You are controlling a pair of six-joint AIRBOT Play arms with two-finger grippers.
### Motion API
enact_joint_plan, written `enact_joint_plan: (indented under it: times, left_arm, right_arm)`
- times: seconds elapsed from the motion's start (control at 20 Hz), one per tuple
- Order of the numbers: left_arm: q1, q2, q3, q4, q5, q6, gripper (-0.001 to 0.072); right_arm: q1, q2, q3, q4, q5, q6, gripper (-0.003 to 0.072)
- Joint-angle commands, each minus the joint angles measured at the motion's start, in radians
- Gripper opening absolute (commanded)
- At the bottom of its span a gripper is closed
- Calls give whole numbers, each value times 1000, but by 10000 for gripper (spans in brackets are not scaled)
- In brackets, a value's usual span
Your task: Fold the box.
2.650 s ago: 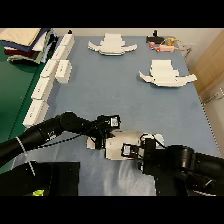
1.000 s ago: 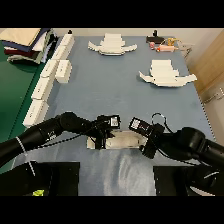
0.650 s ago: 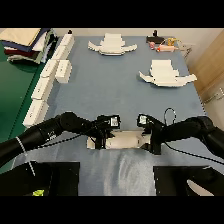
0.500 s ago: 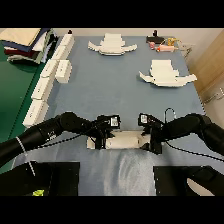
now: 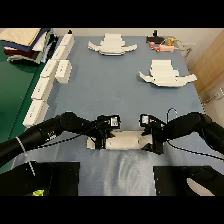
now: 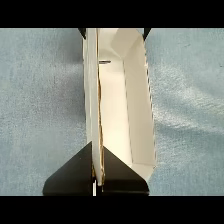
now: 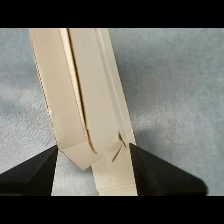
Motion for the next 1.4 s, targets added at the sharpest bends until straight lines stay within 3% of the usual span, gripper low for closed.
enact_joint_plan:
  times: [0.0,0.25,0.65,1.1,1.35]
  left_arm:
    - [0,0,0,0,0,0,16]
    - [0,0,0,0,0,0,16]
    - [0,0,0,0,0,0,16]
    - [0,0,0,0,0,0,16]
    - [0,0,0,0,0,0,16]
  right_arm:
    - [-1,-14,1,2,20,-6,720]
    - [4,-53,1,13,150,-10,720]
    - [28,-71,0,7,143,-10,720]
    - [106,-71,-5,-100,135,-36,720]
    - [106,-72,-36,-30,193,-150,720]
